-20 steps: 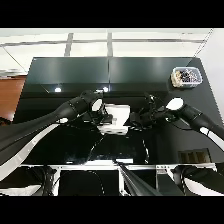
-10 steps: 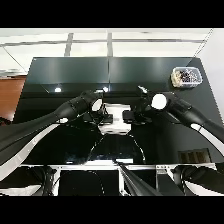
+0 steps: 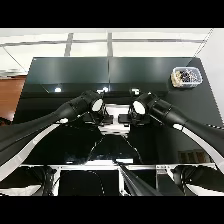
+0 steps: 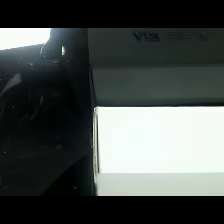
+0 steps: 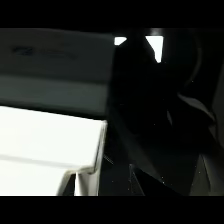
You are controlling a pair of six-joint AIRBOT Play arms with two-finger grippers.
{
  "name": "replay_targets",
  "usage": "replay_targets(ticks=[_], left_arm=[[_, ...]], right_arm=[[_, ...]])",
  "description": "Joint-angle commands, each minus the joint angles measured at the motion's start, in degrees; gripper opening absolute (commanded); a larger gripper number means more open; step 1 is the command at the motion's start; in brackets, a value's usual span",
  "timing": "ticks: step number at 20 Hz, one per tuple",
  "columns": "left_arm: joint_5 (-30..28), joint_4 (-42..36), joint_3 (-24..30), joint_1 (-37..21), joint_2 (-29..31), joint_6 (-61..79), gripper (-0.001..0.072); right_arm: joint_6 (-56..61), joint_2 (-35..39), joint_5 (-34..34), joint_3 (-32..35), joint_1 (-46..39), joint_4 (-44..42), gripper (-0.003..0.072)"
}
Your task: Fold the box and place the chain.
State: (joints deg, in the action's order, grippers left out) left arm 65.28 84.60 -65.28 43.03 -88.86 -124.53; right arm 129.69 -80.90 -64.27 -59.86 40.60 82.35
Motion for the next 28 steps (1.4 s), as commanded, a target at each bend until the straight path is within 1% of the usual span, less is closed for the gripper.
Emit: replay_targets(ticks=[1,7,10,13,14,15,16,17,21,22,23,24,25,27,28], left_arm=[[0.3,0.0,0.0,0.0,0.0,0.0,0.0031],[0.4,0.0,0.0,0.0,0.0,0.0,0.0031],[0.4,0.0,0.0,0.0,0.0,0.0,0.0031],[0.4,0.0,0.0,0.0,0.0,0.0,0.0031],[0.4,0.0,0.0,0.0,0.0,0.0,0.0031],[0.4,0.0,0.0,0.0,0.0,0.0,0.0031],[0.4,0.0,0.0,0.0,0.0,0.0,0.0031],[0.4,0.0,0.0,0.0,0.0,0.0,0.0031],[0.4,0.0,0.0,0.0,0.0,0.0,0.0031],[0.4,0.0,0.0,0.0,0.0,0.0,0.0031],[0.4,0.0,0.0,0.0,0.0,0.0,0.0031],[0.6,0.0,0.0,0.0,0.0,0.0,0.0031],[0.8,0.0,0.0,0.0,0.0,0.0,0.0031],[1.0,0.0,0.0,0.0,0.0,0.0,0.0031],[1.0,0.0,0.0,0.0,0.0,0.0,0.0031]], right_arm=[[3.8,-0.9,-0.4,-0.3,0.9,1.8,0.0372],[4.1,-1.4,-0.7,-0.3,1.1,0.7,0.0372],[3.7,-2.3,-2.0,-0.3,1.1,0.7,0.0371],[3.7,-2.3,-1.6,-0.3,1.1,0.7,0.0363],[3.7,-2.4,-1.5,-0.3,1.1,0.6,0.0340],[3.2,-2.4,-1.5,-0.3,1.1,0.2,0.0117],[3.1,-2.5,-1.3,-0.3,1.4,0.2,0.0052],[3.2,-2.5,-1.3,-0.3,1.5,0.2,0.0012],[3.2,-2.4,-1.3,-0.3,1.7,0.3,0.0019],[3.2,-2.4,-1.3,-0.3,1.7,0.2,0.0154],[3.2,-2.4,-1.3,-0.3,1.7,0.3,0.0233],[3.2,-2.5,-1.4,-0.3,1.7,0.2,0.0231],[3.2,-2.4,-1.5,-0.3,1.7,0.2,0.0130],[3.1,-2.5,-1.3,-0.3,1.7,0.2,0.0017],[3.1,-2.5,-1.3,-0.3,1.7,0.2,0.0013]])
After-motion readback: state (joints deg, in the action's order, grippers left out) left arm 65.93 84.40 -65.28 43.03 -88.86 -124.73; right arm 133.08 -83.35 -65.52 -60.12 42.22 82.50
